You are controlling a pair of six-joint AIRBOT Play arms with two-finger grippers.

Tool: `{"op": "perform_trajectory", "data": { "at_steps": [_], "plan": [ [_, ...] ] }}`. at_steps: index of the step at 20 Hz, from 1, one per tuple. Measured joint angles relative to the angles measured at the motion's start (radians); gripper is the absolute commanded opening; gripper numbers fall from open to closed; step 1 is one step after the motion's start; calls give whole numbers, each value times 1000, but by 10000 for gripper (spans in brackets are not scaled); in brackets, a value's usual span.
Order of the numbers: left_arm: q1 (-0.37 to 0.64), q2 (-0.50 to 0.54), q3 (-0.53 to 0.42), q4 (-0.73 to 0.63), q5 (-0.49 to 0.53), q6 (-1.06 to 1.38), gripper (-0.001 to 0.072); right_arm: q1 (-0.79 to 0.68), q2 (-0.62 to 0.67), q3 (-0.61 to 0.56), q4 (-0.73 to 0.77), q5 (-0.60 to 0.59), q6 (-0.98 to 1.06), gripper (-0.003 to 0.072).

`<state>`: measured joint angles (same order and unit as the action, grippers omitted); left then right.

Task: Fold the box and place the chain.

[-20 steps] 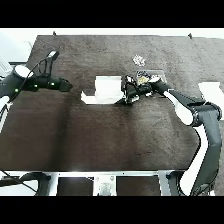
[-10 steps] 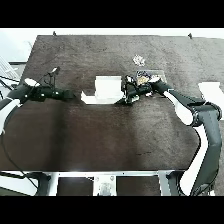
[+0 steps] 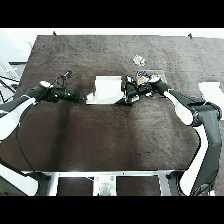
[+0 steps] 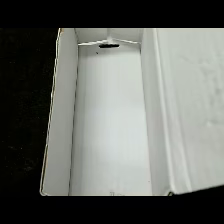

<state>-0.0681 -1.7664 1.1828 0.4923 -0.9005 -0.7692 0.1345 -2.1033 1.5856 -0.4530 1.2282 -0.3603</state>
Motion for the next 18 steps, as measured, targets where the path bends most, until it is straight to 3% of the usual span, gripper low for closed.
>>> {"op": "perform_trajectory", "data": {
  "at_steps": [1, 2, 5, 18],
  "plan": [
    [-2, -5, 9, -6, -5, 0, 22, 0, 0, 0, 0, 0, 0, 588],
    [-4, -8, 16, -8, -14, 0, 91, 0, 0, 0, 0, 0, 0, 588],
    [-6, -11, 35, -20, -42, 2, 28, 0, 0, 0, 0, 0, 0, 588],
    [46, 4, 43, 162, -77, -72, 19, 0, 0, 0, 0, 0, 0, 589]
  ]
}}
